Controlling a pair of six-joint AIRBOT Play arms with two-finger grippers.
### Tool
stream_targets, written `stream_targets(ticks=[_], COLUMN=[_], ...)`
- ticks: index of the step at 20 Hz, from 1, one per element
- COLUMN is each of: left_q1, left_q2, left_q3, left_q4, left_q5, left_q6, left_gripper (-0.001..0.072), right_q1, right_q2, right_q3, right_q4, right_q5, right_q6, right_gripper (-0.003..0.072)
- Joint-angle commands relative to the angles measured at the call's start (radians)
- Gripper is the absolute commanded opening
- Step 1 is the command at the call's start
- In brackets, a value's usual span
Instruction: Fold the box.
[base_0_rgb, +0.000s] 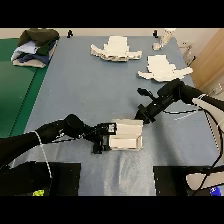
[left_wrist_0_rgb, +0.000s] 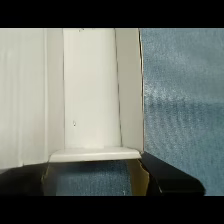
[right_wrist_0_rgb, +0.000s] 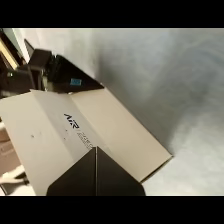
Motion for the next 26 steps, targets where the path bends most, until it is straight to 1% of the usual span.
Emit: stream_targets(ticks=[1, 3, 5, 10, 13, 16, 18, 20, 21, 22, 23, 24, 26], left_q1=[0.001, 0.001, 0.001, 0.001, 0.001, 0.001, 0.001, 0.001, 0.001, 0.001, 0.001, 0.001, 0.001], left_q2=[0.000, 0.000, 0.000, 0.000, 0.000, 0.000, 0.000, 0.000, 0.000, 0.000, 0.000, 0.000, 0.000], left_q3=[0.000, 0.000, 0.000, 0.000, 0.000, 0.000, 0.000, 0.000, 0.000, 0.000, 0.000, 0.000, 0.000], left_q4=[0.000, 0.000, 0.000, 0.000, 0.000, 0.000, 0.000, 0.000, 0.000, 0.000, 0.000, 0.000, 0.000], left_q5=[0.000, 0.000, 0.000, 0.000, 0.000, 0.000, 0.000, 0.000, 0.000, 0.000, 0.000, 0.000, 0.000], left_q6=[0.000, 0.000, 0.000, 0.000, 0.000, 0.000, 0.000, 0.000, 0.000, 0.000, 0.000, 0.000, 0.000], left_gripper=[0.0503, 0.0503, 0.0503, 0.0503, 0.0503, 0.0503, 0.0503, 0.0503, 0.0503, 0.0503, 0.0504, 0.0503, 0.0503], right_q1=[0.085, 0.142, 0.194, 0.331, 0.421, 0.497, 0.527, 0.536, 0.543, 0.552, 0.562, 0.571, 0.589], right_q2=[0.036, 0.114, 0.216, 0.492, 0.641, 0.750, 0.771, 0.763, 0.760, 0.760, 0.760, 0.760, 0.760], right_q3=[-0.008, -0.043, -0.100, -0.284, -0.419, -0.524, -0.548, -0.548, -0.548, -0.548, -0.548, -0.548, -0.548], right_q4=[-0.076, -0.158, -0.196, -0.200, -0.203, -0.218, -0.256, -0.271, -0.271, -0.274, -0.273, -0.274, -0.274], right_q5=[0.015, 0.123, 0.245, 0.578, 0.768, 0.906, 0.953, 0.956, 0.956, 0.956, 0.956, 0.956, 0.957], right_q6=[-0.037, -0.046, -0.087, -0.203, -0.263, -0.327, -0.346, -0.372, -0.403, -0.433, -0.481, -0.547, -0.629], right_gripper=[0.0003, 0.0003, 0.0003, 0.0003, 0.0003, 0.0003, 0.0005, 0.0047, 0.0114, 0.0198, 0.0387, 0.0464, 0.0465])
